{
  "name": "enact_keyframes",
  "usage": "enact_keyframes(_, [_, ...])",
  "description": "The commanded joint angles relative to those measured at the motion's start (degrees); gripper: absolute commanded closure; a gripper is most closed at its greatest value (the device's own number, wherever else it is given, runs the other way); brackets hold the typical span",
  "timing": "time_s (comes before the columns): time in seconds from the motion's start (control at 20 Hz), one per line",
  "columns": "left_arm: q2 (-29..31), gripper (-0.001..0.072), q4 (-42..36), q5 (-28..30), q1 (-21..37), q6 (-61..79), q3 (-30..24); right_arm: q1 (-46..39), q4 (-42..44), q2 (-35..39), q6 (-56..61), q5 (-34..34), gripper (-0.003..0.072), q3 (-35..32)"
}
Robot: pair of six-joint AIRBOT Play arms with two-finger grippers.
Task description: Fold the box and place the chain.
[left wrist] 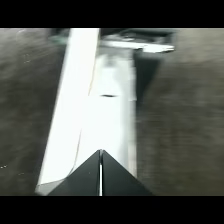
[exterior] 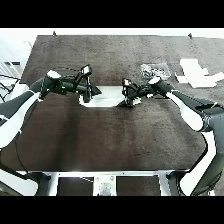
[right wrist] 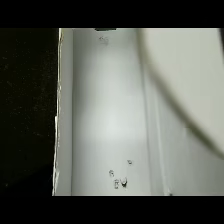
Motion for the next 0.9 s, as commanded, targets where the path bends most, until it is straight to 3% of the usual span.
enact_keyframes(0.0, [0.0, 0.0696, -2.9, 8.5, -0.7, 0.6, -0.4, 0.1, 0.0, 0.0, 0.0, 0.0, 0.0126, 0.0])
enact_keyframes(0.2, [-0.4, 0.0694, -4.5, 12.8, -0.7, 2.8, -0.1, 0.1, 0.0, 0.0, 0.0, 0.0, 0.0126, 0.0])
enact_keyframes(0.5, [-5.8, 0.0694, -4.4, 12.7, -0.8, 1.3, 4.2, 0.1, 0.0, 0.0, 0.0, 0.0, 0.0126, 0.0])
enact_keyframes(0.85, [-8.1, 0.0693, -2.9, 12.4, -0.8, 1.0, 4.2, 0.1, 0.0, 0.0, 0.0, 0.0, 0.0126, 0.0])
